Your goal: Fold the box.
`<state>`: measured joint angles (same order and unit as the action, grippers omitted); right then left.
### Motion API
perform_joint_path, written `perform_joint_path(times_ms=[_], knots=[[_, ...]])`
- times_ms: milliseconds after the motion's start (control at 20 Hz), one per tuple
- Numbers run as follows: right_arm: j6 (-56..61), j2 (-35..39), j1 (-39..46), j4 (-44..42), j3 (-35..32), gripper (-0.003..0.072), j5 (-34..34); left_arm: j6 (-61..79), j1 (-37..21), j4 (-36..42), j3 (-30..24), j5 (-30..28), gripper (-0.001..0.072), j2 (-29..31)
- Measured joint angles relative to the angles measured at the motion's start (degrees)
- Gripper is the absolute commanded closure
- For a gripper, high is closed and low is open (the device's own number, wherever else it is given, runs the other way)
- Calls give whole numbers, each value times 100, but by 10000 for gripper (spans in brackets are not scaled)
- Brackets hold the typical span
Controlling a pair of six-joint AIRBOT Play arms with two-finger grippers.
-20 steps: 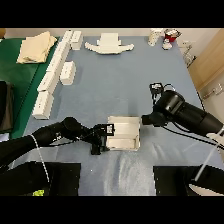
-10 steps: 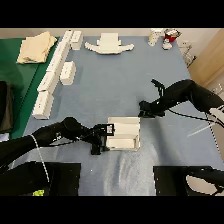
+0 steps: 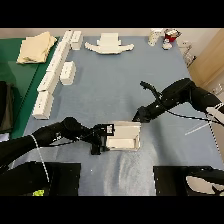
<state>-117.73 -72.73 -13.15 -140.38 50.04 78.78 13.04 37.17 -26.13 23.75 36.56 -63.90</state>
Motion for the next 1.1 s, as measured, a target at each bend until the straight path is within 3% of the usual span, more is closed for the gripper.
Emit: perform_joint_path(times_ms=[350, 850, 1100], knots=[[-199, 302, -791, 669, -109, 685, -273, 0, 0, 0, 0, 2, 253, 0], [-232, 2124, -2564, 1086, -1847, 685, -3049, 2, 0, 0, 0, 2, 253, 0], [-236, 2719, -3283, 1327, -2452, 685, -3989, 2, 0, -2, 0, 2, 253, 0]])
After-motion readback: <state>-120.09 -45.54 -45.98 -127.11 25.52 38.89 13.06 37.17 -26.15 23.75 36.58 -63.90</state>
